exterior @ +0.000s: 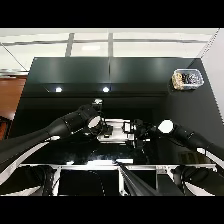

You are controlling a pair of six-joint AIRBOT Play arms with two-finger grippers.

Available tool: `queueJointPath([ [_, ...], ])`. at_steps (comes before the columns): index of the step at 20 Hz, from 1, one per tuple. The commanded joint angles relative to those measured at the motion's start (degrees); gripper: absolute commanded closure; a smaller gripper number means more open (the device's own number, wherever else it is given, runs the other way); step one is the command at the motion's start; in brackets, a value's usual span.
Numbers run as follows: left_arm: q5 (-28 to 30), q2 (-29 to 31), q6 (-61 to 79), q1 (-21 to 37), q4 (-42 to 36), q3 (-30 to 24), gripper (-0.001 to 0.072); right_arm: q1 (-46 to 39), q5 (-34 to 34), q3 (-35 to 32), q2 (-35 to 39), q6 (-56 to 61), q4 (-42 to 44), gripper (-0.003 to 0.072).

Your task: Fold the box and place the chain.

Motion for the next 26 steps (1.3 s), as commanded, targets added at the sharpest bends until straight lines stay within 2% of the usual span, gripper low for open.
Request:
queueJointPath([
  [1, 0.2, -0.2, -0.3, 0.0, -0.4, 0.0, 0.0342, 0.0, 0.0, 0.0, 0.0, 0.0, 0.0, 0.0506],
  [2, 0.4, -0.2, -0.2, 0.0, -0.2, 0.0, 0.0594, 0.0, 0.0, 0.0, 0.0, 0.0, 0.0, 0.0506],
  [3, 0.7, -0.2, -0.2, 0.0, -0.3, 0.0, 0.0651, 0.0, 0.0, 0.0, 0.0, 0.0, 0.0, 0.0506],
  [4, 0.8, -0.2, -0.2, 0.0, -0.3, 0.0, 0.0685, 0.0, 0.0, 0.0, 0.0, 0.0, 0.0, 0.0506],
  [10, 1.2, -0.2, -0.2, 0.0, -0.4, 0.0, 0.0685, 0.0, 0.2, 0.0, 0.0, 0.2, 0.0, 0.0503],
  [11, 1.3, -0.2, -0.2, 0.0, -0.4, 0.1, 0.0685, 0.0, 0.3, 0.0, 0.2, 1.7, -0.1, 0.0427],
  [12, 1.2, -0.2, -0.2, 0.0, -0.2, 0.1, 0.0685, 0.0, 0.1, 0.0, 0.5, 3.7, -0.1, 0.015],
  [13, 1.2, -0.2, -0.2, 0.0, -0.2, 0.2, 0.0685, 0.0, 0.1, 0.0, 1.1, 4.2, -0.1, -0.0034],
  [15, 1.2, -0.2, -0.2, 0.0, 0.0, 0.2, 0.0685, -0.1, 0.6, 0.0, 3.9, 4.4, -2.4, -0.0034],
  [19, 1.2, -0.2, -0.2, 0.0, 0.9, 0.2, 0.0684, -0.1, 2.2, 0.0, 10.2, 8.2, -13.7, -0.0034],
  [22, 1.2, -0.2, -0.2, 0.0, 0.9, 0.2, 0.0684, -0.1, 5.6, 0.0, 10.4, 8.9, -13.8, -0.0034],
  [25, 1.2, -0.2, -0.2, 0.0, 0.9, 0.2, 0.0684, -0.1, 5.4, 0.0, 10.4, 8.9, -13.8, -0.0032],
  [26, 1.2, -0.2, -0.2, 0.0, 0.9, 0.2, 0.0684, -0.1, 5.5, 0.0, 10.4, 8.9, -13.6, 0.0066],
])
